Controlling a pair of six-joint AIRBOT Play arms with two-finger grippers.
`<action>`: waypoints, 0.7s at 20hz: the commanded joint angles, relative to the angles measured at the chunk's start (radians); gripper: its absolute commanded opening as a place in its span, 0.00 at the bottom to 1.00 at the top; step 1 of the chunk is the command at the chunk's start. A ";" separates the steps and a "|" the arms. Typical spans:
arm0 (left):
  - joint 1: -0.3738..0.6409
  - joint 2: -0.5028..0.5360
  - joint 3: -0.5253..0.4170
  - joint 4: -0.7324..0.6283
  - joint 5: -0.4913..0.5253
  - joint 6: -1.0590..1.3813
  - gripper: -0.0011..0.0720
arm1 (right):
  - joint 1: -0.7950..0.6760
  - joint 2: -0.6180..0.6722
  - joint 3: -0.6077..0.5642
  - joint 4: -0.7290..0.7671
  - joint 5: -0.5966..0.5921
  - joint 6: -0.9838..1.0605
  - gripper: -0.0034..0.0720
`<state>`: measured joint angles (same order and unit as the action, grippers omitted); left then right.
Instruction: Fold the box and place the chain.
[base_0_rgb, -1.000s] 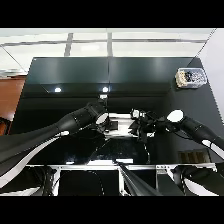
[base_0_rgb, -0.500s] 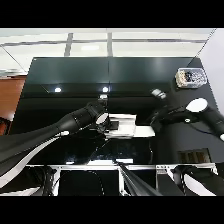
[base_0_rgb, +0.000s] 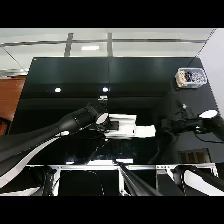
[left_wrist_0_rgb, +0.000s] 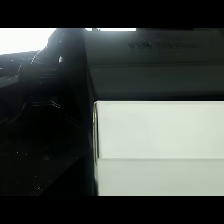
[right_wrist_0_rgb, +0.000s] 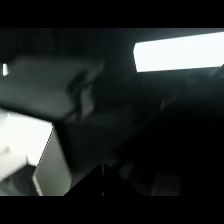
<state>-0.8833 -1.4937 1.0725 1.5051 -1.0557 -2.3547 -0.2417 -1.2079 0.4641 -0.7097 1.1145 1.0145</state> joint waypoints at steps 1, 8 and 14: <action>0.000 0.000 0.001 0.000 0.000 0.001 0.05 | 0.150 -0.050 -0.022 0.070 0.016 -0.069 0.06; 0.000 0.000 0.001 0.000 -0.003 0.001 0.05 | 0.198 -0.050 0.137 0.142 0.166 -0.136 0.12; 0.000 0.000 0.001 0.000 -0.003 0.001 0.05 | 0.235 -0.050 0.174 0.253 0.233 -0.130 0.73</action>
